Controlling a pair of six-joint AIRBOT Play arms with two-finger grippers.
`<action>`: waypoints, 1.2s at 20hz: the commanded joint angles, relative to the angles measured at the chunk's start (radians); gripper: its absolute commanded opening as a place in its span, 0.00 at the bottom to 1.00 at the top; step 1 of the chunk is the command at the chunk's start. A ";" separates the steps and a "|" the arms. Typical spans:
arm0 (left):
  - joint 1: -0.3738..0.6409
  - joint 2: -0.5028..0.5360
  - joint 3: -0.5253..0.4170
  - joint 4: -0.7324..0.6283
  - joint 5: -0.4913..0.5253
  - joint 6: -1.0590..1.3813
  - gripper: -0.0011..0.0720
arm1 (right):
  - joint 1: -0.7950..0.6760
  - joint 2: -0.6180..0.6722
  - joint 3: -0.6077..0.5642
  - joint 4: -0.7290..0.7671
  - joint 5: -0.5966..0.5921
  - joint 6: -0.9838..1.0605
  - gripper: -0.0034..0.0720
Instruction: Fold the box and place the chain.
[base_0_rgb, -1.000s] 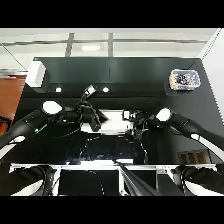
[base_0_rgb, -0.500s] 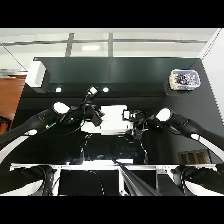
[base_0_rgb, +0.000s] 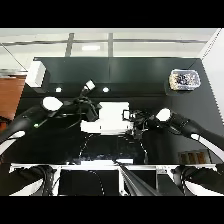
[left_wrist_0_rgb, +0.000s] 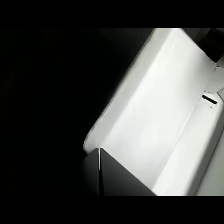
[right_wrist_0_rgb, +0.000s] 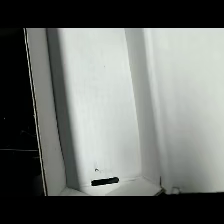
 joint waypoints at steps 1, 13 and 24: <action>0.076 0.124 -0.031 0.051 -0.151 -0.010 0.05 | 0.001 -0.001 0.000 0.001 0.003 0.000 0.05; 0.007 0.109 -0.129 0.356 -0.218 0.270 0.99 | 0.001 -0.001 0.000 0.001 -0.005 0.000 0.05; -0.066 0.068 -0.129 0.256 -0.076 0.270 0.96 | 0.001 -0.001 0.000 0.001 -0.005 0.000 0.05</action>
